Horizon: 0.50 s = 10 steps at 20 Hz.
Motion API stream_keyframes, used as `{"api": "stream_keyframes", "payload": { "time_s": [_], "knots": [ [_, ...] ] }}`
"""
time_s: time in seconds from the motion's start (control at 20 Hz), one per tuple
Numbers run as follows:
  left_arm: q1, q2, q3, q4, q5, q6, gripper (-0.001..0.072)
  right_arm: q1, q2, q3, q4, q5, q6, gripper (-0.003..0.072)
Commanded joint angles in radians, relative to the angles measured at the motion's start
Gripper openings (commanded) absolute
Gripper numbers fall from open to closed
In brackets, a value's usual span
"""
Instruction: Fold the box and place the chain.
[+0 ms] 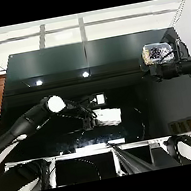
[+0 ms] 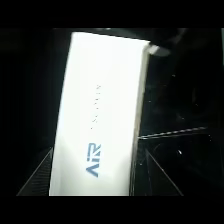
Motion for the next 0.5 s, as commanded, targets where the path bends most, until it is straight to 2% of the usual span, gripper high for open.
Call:
{"api": "stream_keyframes", "payload": {
  "time_s": [0.0,0.45],
  "knots": [
    [-0.003,-0.061,0.039,-0.058,-0.052,0.127,0.0706,0.001,0.0,0.001,0.001,0.005,0.0,0.0012],
    [-0.002,-0.076,0.051,-0.066,-0.032,0.122,0.0707,0.001,0.0,0.001,0.0,0.015,0.0,0.0012]
  ]
}}
